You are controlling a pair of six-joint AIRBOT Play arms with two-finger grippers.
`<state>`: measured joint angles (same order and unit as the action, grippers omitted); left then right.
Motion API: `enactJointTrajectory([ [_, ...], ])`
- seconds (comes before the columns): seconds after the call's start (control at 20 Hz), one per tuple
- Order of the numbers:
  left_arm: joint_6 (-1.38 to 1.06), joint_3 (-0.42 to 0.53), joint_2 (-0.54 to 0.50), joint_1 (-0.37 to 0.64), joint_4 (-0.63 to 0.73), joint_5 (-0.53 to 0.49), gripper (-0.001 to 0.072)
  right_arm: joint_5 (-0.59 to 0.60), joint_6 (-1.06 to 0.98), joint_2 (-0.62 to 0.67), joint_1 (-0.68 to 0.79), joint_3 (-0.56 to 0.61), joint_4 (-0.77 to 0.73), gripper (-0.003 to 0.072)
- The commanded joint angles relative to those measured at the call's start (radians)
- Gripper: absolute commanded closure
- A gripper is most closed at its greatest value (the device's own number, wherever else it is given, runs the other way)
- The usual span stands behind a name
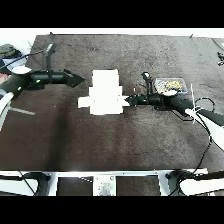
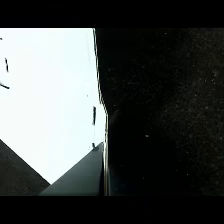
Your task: Fold the box and place the chain.
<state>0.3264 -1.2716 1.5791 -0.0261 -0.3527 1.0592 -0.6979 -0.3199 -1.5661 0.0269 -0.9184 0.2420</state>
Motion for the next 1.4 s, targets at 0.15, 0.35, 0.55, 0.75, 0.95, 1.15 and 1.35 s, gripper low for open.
enactJointTrajectory([
  [0.15,0.289,-0.377,0.267,-0.102,-0.27,0.103,0.0121,0.004,0.007,-0.001,-0.001,-0.001,-0.001,0.0703],
  [0.35,0.306,-0.491,0.38,-0.102,-0.272,0.191,0.0121,0.003,0.014,-0.001,-0.001,-0.001,0.0,0.0703],
  [0.55,0.313,-0.536,0.429,-0.102,-0.283,0.191,0.0122,0.003,0.014,-0.001,-0.001,-0.001,0.0,0.0703],
  [0.75,0.276,-0.539,0.467,-0.102,-0.211,0.24,0.0122,-0.005,0.014,-0.001,-0.001,-0.001,0.0,0.0703],
  [0.95,0.24,-0.539,0.488,-0.104,-0.196,0.307,0.0122,-0.022,0.032,-0.001,-0.001,-0.001,0.0,0.0703],
  [1.15,0.206,-0.539,0.51,-0.104,-0.182,0.341,0.0224,-0.02,0.039,-0.001,-0.001,-0.001,0.0,0.0702],
  [1.35,0.188,-0.539,0.525,-0.104,-0.181,0.371,0.0226,-0.02,0.04,0.0,-0.001,-0.001,0.0,0.0703],
])
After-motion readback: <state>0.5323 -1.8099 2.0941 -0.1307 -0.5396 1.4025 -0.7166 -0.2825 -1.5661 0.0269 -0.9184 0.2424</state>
